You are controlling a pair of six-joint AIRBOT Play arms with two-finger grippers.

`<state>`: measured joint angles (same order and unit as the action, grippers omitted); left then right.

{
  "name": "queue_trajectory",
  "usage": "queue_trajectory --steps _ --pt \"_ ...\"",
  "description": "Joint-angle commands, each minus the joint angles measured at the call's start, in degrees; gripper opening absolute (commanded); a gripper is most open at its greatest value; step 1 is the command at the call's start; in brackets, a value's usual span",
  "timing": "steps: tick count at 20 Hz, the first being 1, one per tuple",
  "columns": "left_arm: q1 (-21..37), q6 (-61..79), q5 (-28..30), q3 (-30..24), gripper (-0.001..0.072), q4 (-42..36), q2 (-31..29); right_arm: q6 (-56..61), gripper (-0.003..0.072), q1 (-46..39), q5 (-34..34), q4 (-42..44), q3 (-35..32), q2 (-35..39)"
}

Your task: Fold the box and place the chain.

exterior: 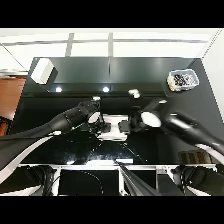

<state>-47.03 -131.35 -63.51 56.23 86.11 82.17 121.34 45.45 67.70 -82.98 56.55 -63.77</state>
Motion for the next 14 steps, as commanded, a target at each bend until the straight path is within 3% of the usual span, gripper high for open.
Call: queue_trajectory --steps 1,3,5,6,7,11,14 --pt "0.02 -0.02 -0.04 0.00 0.0030 -0.02 0.00 -4.96 0.0500 -3.91 5.51 -15.21 0.00 12.07" --pt "0.02 -0.02 -0.02 0.00 0.0030 -0.02 0.00 -4.57 0.0500 -8.41 6.75 -29.90 -0.04 14.62" --pt "0.02 -0.02 0.00 0.00 0.0030 0.00 0.00 -4.57 0.0502 -16.59 1.16 -36.28 -0.70 14.27" --pt "0.02 -0.02 -0.02 0.00 0.0030 0.02 0.00 -4.57 0.0506 -22.36 -4.50 -35.80 -1.33 13.77" --pt "0.02 -0.02 0.00 0.00 0.0030 0.02 0.00 -4.85 0.0720 -27.69 -9.42 -34.91 -1.75 12.79" --pt "0.02 -0.02 0.02 0.00 0.0030 0.22 0.00 -9.46 0.0717 -42.56 -25.51 -27.28 -1.22 2.75" --pt "0.04 -0.02 0.02 0.00 0.0030 0.24 0.00 -9.53 0.0716 -49.05 -24.94 -21.14 7.74 -10.78"
